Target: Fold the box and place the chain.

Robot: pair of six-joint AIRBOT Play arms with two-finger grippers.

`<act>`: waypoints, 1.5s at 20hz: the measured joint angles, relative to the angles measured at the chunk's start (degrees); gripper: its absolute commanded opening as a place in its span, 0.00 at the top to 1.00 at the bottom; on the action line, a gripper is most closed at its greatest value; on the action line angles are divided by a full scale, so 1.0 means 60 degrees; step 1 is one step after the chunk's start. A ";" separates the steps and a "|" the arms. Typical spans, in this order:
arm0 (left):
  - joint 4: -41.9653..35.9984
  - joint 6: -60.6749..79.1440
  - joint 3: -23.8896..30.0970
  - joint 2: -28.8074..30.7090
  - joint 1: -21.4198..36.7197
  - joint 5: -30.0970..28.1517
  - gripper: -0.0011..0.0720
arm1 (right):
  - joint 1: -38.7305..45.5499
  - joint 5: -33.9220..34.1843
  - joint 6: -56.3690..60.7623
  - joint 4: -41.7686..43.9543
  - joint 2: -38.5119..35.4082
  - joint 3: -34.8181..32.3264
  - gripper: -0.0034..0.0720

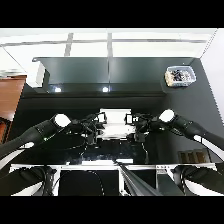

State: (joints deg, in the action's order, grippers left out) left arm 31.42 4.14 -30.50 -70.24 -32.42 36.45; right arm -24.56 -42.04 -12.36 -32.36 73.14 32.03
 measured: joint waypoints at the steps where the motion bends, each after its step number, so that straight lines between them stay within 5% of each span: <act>1: -0.0102 0.0000 0.0000 0.0000 0.0000 -0.0026 0.96 | 0.0000 0.0004 0.0004 0.0004 0.0000 0.0000 0.73; 3: -0.0284 0.0000 0.0000 -0.0004 0.0000 -0.0051 0.95 | 0.0000 0.0007 0.0007 0.0004 0.0000 0.0000 0.73; 4: -0.0375 0.0000 0.0000 -0.0004 -0.0004 -0.0066 0.78 | 0.0000 0.0007 0.0007 0.0004 0.0000 0.0000 0.73; 5: -0.0452 0.0000 0.0000 -0.0004 -0.0007 -0.0055 0.51 | 0.0000 0.0011 0.0011 0.0004 0.0000 0.0000 0.73; 6: -0.0510 -0.0015 0.0000 -0.0004 -0.0011 -0.0055 0.46 | 0.0000 0.0015 0.0004 0.0004 0.0000 0.0000 0.73; 8: -0.0543 -0.0033 0.0000 -0.0004 -0.0011 -0.0084 0.91 | 0.0000 0.0018 0.0004 0.0000 0.0000 0.0000 0.73; 10: -0.0601 0.0004 0.0000 -0.0004 -0.0011 -0.0051 0.38 | 0.0000 0.0015 0.0000 0.0000 0.0000 0.0000 0.73; 12: -0.0612 -0.0025 0.0000 0.0000 0.0000 -0.0040 0.95 | 0.0000 0.0015 0.0000 0.0000 0.0000 0.0000 0.73; 17: 0.0102 -0.2025 -0.0160 0.0678 0.0426 0.0248 0.96 | 0.0000 0.0015 0.0004 0.0004 0.0000 0.0000 0.73; 21: 0.1978 -0.4998 -0.0215 0.2153 0.1443 0.0885 0.96 | 0.0000 0.0015 -0.0007 -0.0004 0.0000 0.0000 0.73; 26: 0.4360 -0.9613 -0.0076 0.3228 0.3621 0.2379 0.96 | 0.0000 0.0015 -0.0007 -0.0004 0.0000 0.0000 0.73; 30: 0.3676 -1.1730 0.0787 0.2954 0.5785 0.3504 0.96 | 0.0000 0.0011 -0.0007 -0.0004 0.0000 0.0000 0.73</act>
State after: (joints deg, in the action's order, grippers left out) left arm 53.47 -66.24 -25.78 -52.51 2.28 57.47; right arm -24.56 -41.98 -12.40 -32.38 73.14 32.03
